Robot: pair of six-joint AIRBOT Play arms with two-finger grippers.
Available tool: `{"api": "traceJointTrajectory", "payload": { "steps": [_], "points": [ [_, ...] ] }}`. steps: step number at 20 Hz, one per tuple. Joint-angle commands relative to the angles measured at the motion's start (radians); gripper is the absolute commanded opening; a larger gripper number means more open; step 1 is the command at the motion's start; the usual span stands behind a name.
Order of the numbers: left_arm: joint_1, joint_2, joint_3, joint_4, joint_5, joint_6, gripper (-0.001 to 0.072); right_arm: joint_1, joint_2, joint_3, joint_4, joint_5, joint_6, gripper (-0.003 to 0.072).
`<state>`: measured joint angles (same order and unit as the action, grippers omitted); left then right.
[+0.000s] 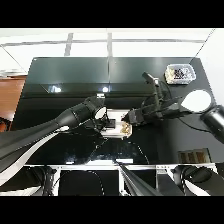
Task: Fold the box and place the chain.
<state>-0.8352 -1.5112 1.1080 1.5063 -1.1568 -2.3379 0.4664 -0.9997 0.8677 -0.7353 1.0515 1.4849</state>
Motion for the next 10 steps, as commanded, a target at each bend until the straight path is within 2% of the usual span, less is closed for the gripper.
{"api": "traceJointTrajectory", "payload": {
  "steps": [1, 7, 10],
  "points": [
    [0.0, 0.001, 0.0, 0.0, 0.0, 0.0, 0.0027, 0.021, -0.054, -0.022, -0.004, -0.074, 0.003, 0.0015],
    [0.0, 0.001, 0.0, 0.0, 0.0, 0.0, 0.0027, 0.008, -0.069, -0.017, -0.025, -0.085, -0.002, 0.0016],
    [0.0, 0.001, 0.0, 0.0, 0.0, 0.0, 0.0027, -0.018, -0.069, 0.049, -0.025, -0.011, -0.021, 0.0015]
  ]
}}
